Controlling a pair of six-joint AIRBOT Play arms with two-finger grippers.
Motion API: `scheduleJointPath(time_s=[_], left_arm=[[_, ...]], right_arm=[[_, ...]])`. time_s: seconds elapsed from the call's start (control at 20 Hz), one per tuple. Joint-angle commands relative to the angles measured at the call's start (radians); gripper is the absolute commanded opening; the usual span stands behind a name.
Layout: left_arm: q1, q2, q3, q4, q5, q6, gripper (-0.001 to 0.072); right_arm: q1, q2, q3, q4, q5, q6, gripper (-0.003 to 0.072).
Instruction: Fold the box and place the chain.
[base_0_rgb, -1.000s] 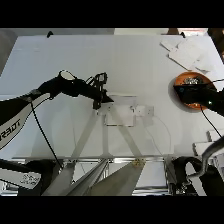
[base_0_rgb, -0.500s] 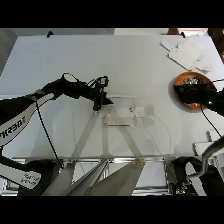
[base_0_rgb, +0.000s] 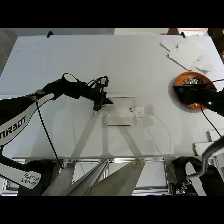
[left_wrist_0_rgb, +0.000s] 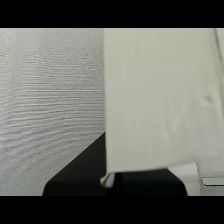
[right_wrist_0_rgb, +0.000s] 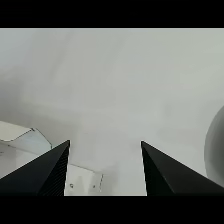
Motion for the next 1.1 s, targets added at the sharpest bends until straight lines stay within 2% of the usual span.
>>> scheduleJointPath(time_s=[0.0, 0.1, 0.15, 0.2, 0.35, 0.55, 0.9, 1.05], left_arm=[[0.0, -0.001, 0.0, 0.002, 0.003, 0.0, 0.0013], [0.0, -0.001, 0.0, 0.001, 0.003, 0.0, 0.0013], [0.0, -0.001, 0.0, 0.001, 0.003, 0.0, 0.0013], [0.0, -0.001, 0.0, 0.001, 0.003, 0.0, 0.0013], [0.0, -0.001, 0.0, 0.001, 0.003, 0.0, 0.0013], [0.0, -0.001, 0.0, 0.001, 0.003, 0.0, 0.0013], [0.0, -0.001, 0.0, 0.001, 0.003, 0.0, 0.0013], [0.0, -0.001, 0.0, 0.001, 0.003, 0.0, 0.0013]], right_arm=[[-0.001, 0.018, 0.004, 0.111, 0.059, -0.097, 0.0459], [-0.001, 0.046, 0.022, 0.141, 0.135, -0.22, 0.0464], [-0.001, 0.064, 0.033, 0.14, 0.19, -0.287, 0.0503], [-0.001, 0.085, 0.041, 0.14, 0.248, -0.354, 0.0618], [0.007, 0.144, 0.045, 0.133, 0.369, -0.534, 0.0685], [0.068, 0.183, 0.045, 0.102, 0.394, -0.606, 0.0696], [0.087, 0.185, 0.045, 0.096, 0.413, -0.566, 0.0694], [0.088, 0.147, 0.042, 0.085, 0.419, -0.68, 0.0693]])
